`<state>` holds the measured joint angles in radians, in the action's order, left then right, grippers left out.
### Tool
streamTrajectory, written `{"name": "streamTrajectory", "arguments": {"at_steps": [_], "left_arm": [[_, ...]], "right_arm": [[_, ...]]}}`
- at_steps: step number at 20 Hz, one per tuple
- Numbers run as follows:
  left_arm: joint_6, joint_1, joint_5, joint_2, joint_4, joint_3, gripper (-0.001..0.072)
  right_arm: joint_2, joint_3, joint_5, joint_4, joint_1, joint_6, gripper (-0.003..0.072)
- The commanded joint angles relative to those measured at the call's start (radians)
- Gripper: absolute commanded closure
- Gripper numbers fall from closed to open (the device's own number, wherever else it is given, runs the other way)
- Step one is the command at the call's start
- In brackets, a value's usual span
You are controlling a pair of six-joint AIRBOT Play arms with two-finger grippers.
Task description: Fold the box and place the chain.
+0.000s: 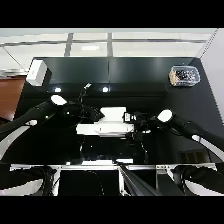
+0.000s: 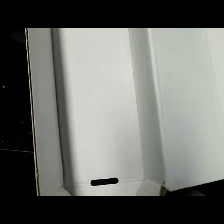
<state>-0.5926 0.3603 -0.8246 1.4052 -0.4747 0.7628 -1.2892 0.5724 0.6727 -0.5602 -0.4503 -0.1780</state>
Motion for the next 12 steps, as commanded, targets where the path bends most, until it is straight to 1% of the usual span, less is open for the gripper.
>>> {"name": "streamTrajectory", "arguments": {"at_steps": [1,2,4,6,7,9,10,11,12], "left_arm": [[-0.072,-0.048,-0.112,-0.046,-0.087,0.064,0.0689],[-0.117,-0.077,-0.121,-0.09,-0.131,0.077,0.0689],[-0.138,-0.134,-0.138,-0.19,-0.182,0.076,0.0689],[-0.119,-0.17,-0.153,-0.279,-0.175,0.032,0.0688],[-0.053,-0.172,-0.167,-0.311,-0.152,-0.005,0.0687],[0.141,-0.168,-0.248,-0.342,-0.08,-0.093,0.0686],[0.215,-0.167,-0.29,-0.343,-0.09,-0.122,0.0687],[0.267,-0.168,-0.307,-0.342,-0.117,-0.142,0.0686],[0.307,-0.167,-0.305,-0.342,-0.177,-0.155,0.068]], "right_arm": [[0.0,0.0,-0.001,0.002,0.0,0.002,0.0672],[0.0,0.0,-0.001,0.002,0.0,0.002,0.0672],[0.0,0.0,0.0,0.002,0.0,0.002,0.0672],[0.0,0.0,0.0,0.002,0.0,0.002,0.0672],[0.0,0.0,0.0,0.002,0.0,0.002,0.0672],[0.0,0.0,-0.001,0.002,0.0,0.002,0.0672],[0.0,0.0,-0.001,0.002,0.0,0.002,0.0672],[0.0,0.0,-0.001,0.002,0.0,0.002,0.0672],[0.0,0.0,-0.001,0.002,0.0,0.002,0.0672]]}}
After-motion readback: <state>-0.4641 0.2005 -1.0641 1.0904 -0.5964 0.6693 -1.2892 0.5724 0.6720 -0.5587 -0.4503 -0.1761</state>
